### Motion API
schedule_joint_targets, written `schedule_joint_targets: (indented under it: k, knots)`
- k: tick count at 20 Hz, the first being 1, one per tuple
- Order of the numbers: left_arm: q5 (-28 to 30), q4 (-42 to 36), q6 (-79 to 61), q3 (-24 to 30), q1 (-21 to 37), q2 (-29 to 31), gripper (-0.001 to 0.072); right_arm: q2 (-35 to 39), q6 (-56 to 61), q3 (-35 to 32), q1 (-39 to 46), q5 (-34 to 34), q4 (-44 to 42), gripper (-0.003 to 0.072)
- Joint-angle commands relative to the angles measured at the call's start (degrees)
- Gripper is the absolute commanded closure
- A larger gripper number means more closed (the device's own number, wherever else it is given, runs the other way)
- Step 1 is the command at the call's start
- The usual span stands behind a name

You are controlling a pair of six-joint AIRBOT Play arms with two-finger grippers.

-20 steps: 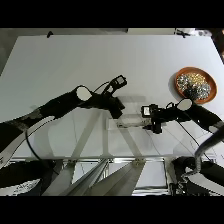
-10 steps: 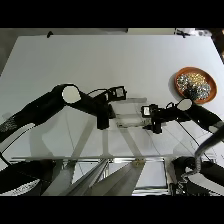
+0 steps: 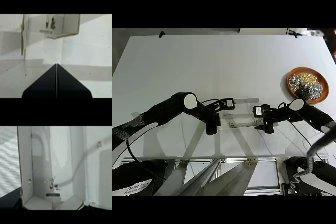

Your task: Fold the box and place the chain.

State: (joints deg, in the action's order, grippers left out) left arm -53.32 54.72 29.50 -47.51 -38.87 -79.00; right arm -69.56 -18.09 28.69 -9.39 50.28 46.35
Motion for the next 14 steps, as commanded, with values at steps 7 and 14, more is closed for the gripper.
schedule_joint_targets:
  k: [7,14]
  knots:
    - [11.34,-0.04,-9.18,3.43,0.72,-1.27,0.0671,0.02,0.02,0.00,-0.02,0.02,0.00,0.0227]
    - [11.80,-2.64,-19.50,3.43,0.39,-1.27,0.0541,0.02,0.02,0.00,-0.02,0.02,0.00,0.0227]
